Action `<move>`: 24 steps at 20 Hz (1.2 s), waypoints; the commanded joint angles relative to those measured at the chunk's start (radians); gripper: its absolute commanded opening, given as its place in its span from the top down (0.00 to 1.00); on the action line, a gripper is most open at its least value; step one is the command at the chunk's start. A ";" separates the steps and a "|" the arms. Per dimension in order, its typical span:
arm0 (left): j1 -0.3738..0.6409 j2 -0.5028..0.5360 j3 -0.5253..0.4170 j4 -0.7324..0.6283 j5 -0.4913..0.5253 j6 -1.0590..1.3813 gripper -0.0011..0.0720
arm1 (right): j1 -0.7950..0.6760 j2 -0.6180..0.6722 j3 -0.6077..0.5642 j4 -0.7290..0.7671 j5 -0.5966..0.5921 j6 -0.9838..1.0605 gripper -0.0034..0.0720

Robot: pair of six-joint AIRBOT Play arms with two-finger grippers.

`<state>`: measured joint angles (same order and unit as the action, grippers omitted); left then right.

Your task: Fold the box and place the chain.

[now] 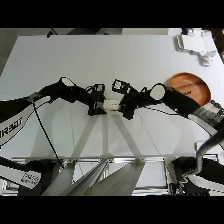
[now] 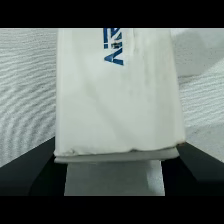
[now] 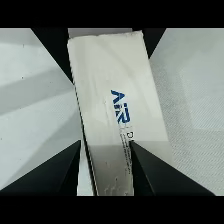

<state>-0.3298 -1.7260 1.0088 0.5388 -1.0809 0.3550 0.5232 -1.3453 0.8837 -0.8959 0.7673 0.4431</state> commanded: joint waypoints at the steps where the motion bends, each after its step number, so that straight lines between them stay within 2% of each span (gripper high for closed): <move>1: 0.000 0.000 0.000 0.000 0.000 -0.001 0.69 | 0.001 0.008 -0.003 0.059 0.008 0.000 0.48; 8: 0.000 0.000 0.000 0.000 0.000 -0.001 0.69 | 0.000 0.068 -0.003 0.156 0.029 0.005 0.50; 9: 0.000 0.000 0.000 0.000 0.000 -0.001 0.69 | -0.003 0.068 -0.003 0.195 0.026 0.004 0.56; 10: 0.000 0.000 0.000 0.000 0.000 -0.001 0.69 | -0.010 0.067 -0.003 0.237 0.024 0.004 0.80; 11: 0.000 0.000 0.000 0.000 0.000 -0.001 0.69 | -0.022 0.063 -0.003 0.279 0.021 0.004 0.93; 15: 0.000 0.000 0.000 0.000 0.000 -0.001 0.69 | -0.096 0.010 -0.010 0.429 0.026 0.061 0.94; 18: 0.000 0.000 0.000 0.000 0.000 -0.001 0.69 | -0.114 -0.076 -0.025 0.434 0.086 0.154 0.94; 21: 0.000 0.000 0.000 0.000 0.000 -0.001 0.69 | -0.111 -0.142 -0.056 0.433 0.175 0.154 0.94; 24: 0.000 0.000 0.000 0.000 0.000 -0.001 0.69 | -0.111 -0.154 -0.073 0.431 0.180 0.154 0.94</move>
